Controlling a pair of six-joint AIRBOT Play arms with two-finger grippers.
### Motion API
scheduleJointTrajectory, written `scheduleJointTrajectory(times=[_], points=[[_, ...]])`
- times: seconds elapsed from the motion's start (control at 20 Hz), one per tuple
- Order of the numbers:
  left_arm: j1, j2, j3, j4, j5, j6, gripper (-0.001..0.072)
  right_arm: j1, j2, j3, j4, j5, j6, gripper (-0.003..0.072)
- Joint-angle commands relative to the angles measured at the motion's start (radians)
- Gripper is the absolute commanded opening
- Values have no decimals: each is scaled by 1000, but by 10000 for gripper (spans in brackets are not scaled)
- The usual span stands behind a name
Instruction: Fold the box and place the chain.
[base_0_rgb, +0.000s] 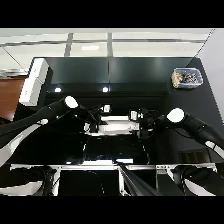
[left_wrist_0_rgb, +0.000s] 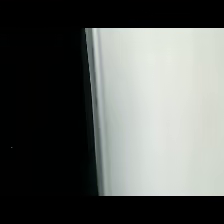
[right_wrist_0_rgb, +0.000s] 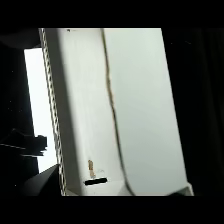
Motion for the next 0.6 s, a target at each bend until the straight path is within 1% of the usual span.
scheduleJointTrajectory(times=[0.0,0.25,0.55], points=[[0,0,-1,-1,-2,-1,26,-10,-51,-1,59,44,-80,621],[-1,0,-1,-1,-2,-1,26,-22,-97,-2,51,45,-180,620],[-1,0,-1,0,-2,-1,26,-23,-109,-10,69,49,-190,619]])
